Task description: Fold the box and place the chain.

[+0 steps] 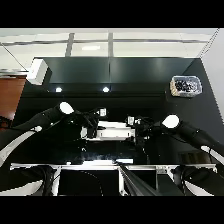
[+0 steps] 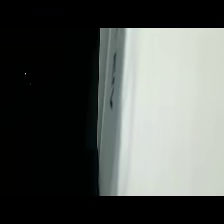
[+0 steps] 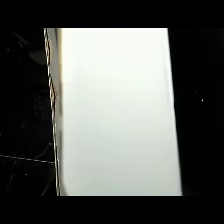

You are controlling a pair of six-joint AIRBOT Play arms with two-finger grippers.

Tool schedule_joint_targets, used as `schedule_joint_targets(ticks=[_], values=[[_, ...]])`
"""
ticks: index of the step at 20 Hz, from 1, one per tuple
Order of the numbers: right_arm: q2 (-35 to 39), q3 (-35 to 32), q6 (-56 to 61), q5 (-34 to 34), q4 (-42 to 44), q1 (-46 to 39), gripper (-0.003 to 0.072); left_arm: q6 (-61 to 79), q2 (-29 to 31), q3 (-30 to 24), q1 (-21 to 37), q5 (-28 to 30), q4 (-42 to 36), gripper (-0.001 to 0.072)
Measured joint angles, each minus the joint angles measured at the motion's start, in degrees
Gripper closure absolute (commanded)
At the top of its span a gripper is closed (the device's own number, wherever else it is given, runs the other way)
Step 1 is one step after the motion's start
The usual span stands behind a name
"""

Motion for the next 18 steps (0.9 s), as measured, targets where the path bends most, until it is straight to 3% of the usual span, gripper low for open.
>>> schedule_joint_targets(ticks=[18], values=[[-1.7,-2.08,-1.27,-4.96,-1.03,0.55,0.0125,-0.22,0.0,0.0,-0.02,0.07,-0.04,0.0685]])
